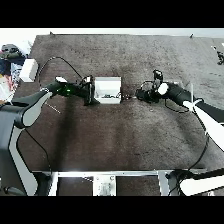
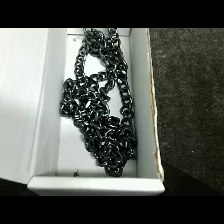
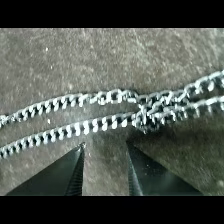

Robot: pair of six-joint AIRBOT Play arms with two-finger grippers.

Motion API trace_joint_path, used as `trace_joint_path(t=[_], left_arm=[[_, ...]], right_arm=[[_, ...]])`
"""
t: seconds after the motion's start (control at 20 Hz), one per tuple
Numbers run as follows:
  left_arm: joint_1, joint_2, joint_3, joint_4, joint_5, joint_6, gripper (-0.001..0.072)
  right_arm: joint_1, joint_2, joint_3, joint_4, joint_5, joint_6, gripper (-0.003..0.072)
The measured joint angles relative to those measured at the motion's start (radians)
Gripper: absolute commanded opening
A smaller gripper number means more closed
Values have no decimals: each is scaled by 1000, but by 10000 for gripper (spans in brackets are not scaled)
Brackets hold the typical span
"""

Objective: Fold the box and place the chain.

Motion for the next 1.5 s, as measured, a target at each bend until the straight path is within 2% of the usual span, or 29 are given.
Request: trace_joint_path(t=[0.05,0.25,0.3,0.35,0.65,1.05,1.2,1.3,1.5], left_arm=[[0,0,0,0,0,0,402],[0,0,0,0,0,0,402],[0,0,0,0,0,0,402],[0,0,0,0,0,0,402],[0,0,0,0,0,0,402],[0,0,0,0,0,0,402],[0,0,0,0,0,0,402],[0,0,0,0,0,0,402],[0,0,0,0,0,0,402]], right_arm=[[-1,-12,11,2,-8,6,217],[-4,-58,47,3,-19,26,218],[-4,-69,54,4,-20,28,157],[-4,-79,59,4,-23,29,15],[11,-47,62,2,-19,-11,12],[85,256,66,-42,5,-50,12],[124,345,67,-47,-24,-59,11],[148,401,68,-55,-83,-77,11],[185,470,89,-62,-151,-101,12]])
